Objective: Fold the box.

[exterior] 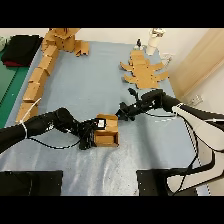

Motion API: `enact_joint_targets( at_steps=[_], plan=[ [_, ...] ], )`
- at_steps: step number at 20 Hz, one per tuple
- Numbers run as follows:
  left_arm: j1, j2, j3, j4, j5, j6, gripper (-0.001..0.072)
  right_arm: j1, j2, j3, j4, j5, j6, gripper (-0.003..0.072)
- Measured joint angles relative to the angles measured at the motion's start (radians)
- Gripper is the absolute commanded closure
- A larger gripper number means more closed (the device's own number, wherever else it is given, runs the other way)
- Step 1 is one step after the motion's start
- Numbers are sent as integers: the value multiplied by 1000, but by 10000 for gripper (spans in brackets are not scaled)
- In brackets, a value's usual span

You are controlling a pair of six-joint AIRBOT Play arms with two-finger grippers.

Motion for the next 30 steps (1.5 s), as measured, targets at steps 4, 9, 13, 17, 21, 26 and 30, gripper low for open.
enact_joint_targets(
  at_steps=[4, 9, 13, 17, 21, 26, 30],
  plan=[
    [0, 0, 0, 0, 0, 0, 367, 71, -14, -12, 78, -132, -200, 685],
    [0, 0, 0, 0, 0, 0, 367, 161, 109, -88, 40, -108, -318, 685],
    [0, 0, 0, 0, 0, 0, 367, 205, 253, -182, -70, 39, -344, 685],
    [0, 0, 0, 0, 0, 0, 367, 253, 413, -274, -166, 200, -353, 685],
    [0, 0, 0, 0, 0, 0, 367, 337, 566, -320, -265, 318, -357, 684],
    [0, 0, 0, 0, 0, 0, 367, 478, 675, -336, -419, 380, -400, 316],
    [0, 0, 0, 0, 0, 0, 367, 560, 678, -343, -539, 424, -474, 276]
  ],
)
